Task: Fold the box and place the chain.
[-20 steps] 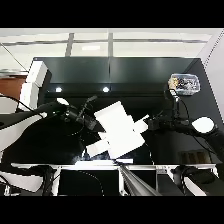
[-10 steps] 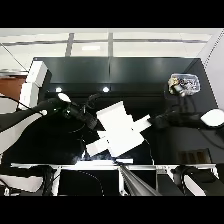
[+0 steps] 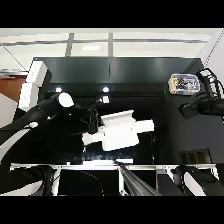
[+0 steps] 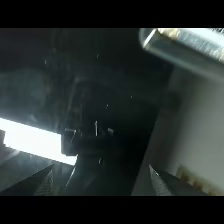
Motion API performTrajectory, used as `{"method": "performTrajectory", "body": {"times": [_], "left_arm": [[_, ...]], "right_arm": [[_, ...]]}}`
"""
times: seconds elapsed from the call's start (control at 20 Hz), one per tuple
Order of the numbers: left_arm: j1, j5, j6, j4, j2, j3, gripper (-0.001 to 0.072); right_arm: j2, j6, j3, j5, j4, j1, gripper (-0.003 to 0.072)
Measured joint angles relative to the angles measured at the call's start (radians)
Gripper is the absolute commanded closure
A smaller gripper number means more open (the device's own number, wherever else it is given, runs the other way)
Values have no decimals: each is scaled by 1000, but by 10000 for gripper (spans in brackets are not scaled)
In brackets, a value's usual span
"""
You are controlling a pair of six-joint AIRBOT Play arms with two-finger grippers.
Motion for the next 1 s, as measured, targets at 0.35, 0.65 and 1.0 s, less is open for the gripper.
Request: {"method": "performTrajectory", "body": {"times": [0.35,0.65,1.0], "left_arm": [[-27,87,193,19,-15,-59,682],[-29,109,251,6,-16,-77,681],[-29,111,264,5,-16,-79,678]], "right_arm": [[-24,-616,-156,-31,412,121,-13],[-51,-824,-291,-97,495,271,-13],[-72,-914,-346,-169,512,412,-14]]}}
